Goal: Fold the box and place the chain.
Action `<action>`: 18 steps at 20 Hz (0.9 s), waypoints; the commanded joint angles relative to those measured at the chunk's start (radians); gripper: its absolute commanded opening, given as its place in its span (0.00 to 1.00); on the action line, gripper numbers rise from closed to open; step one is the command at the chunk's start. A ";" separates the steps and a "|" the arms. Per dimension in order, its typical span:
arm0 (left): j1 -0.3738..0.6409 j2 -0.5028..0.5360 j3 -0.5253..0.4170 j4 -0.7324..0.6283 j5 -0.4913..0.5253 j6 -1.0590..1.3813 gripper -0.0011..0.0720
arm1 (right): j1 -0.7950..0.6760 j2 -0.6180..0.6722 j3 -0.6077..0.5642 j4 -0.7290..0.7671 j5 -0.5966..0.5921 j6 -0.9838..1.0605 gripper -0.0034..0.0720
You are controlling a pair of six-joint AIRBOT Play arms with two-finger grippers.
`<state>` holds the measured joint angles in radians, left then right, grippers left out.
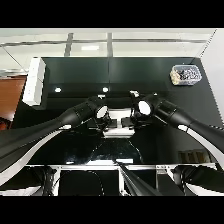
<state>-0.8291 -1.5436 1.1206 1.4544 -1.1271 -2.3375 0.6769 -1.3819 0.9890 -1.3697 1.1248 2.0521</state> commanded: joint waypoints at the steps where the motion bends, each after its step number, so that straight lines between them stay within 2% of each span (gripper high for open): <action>1: 0.001 0.000 0.000 0.000 -0.001 0.000 0.06 | 0.031 -0.037 0.012 -0.037 0.024 0.108 0.37; 11: 0.001 0.000 0.000 0.000 0.000 0.000 0.06 | 0.035 -0.059 0.012 -0.037 0.014 0.127 0.36; 12: 0.001 0.000 0.000 0.000 0.000 0.000 0.06 | 0.035 -0.059 0.012 -0.038 0.012 0.129 0.08; 18: 0.001 0.000 0.000 0.000 0.000 0.000 0.06 | 0.035 -0.059 0.012 -0.042 0.008 0.133 0.08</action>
<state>-0.8291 -1.5436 1.1206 1.4532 -1.1271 -2.3394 0.7113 -1.4406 1.0008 -1.4109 1.1351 2.1815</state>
